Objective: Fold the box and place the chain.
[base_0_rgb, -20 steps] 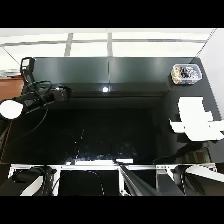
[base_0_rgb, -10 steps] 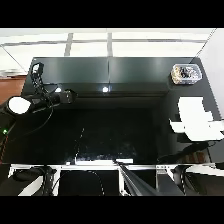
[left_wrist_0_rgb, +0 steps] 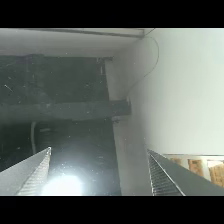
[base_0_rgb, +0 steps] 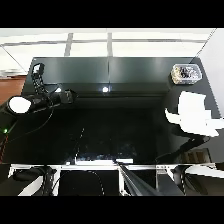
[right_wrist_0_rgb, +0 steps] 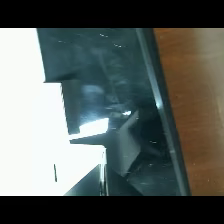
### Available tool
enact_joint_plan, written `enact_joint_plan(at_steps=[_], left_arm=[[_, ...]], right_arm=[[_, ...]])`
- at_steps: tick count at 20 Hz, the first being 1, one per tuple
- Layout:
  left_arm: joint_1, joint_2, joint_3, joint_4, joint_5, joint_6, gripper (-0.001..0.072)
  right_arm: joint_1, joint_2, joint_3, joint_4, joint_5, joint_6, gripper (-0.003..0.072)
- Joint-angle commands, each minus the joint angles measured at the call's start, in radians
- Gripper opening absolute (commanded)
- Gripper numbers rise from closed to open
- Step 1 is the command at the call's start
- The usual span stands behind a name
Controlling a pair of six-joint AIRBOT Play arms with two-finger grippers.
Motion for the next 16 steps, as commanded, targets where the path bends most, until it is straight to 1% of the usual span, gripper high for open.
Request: enact_joint_plan(at_steps=[1, 3, 5, 8, 11, 13, 14, 16], left_arm=[[0.001, 0.0, 0.0, 0.0, 0.008, 0.001, 0.0706], [0.001, 0.0, 0.0, -0.001, 0.008, 0.0, 0.0704], [0.001, -0.001, 0.0, -0.016, 0.009, 0.0, 0.0703], [0.001, -0.001, 0.0, -0.029, 0.009, 0.0, 0.0703], [-0.01, -0.013, 0.0, -0.122, -0.002, 0.007, 0.0703], [-0.045, -0.029, 0.0, -0.128, -0.01, 0.017, 0.0703], [-0.066, -0.044, 0.002, -0.138, -0.023, 0.035, 0.0703], [-0.096, -0.109, 0.026, -0.229, -0.108, 0.148, 0.0703]], right_arm=[[0.041, 0.063, -0.037, 0.122, 0.009, -0.005, 0.0014], [0.094, 0.124, -0.103, 0.234, -0.013, -0.009, 0.0014], [0.178, 0.199, -0.195, 0.327, -0.027, -0.037, 0.0014], [0.336, 0.321, -0.359, 0.414, -0.01, -0.051, 0.0013], [0.482, 0.436, -0.553, 0.604, -0.054, -0.1, 0.0014], [0.586, 0.488, -0.669, 0.7, -0.086, -0.124, 0.0014], [0.643, 0.505, -0.72, 0.737, -0.116, -0.132, 0.0014], [0.755, 0.518, -0.788, 0.808, -0.182, -0.139, 0.0014]])
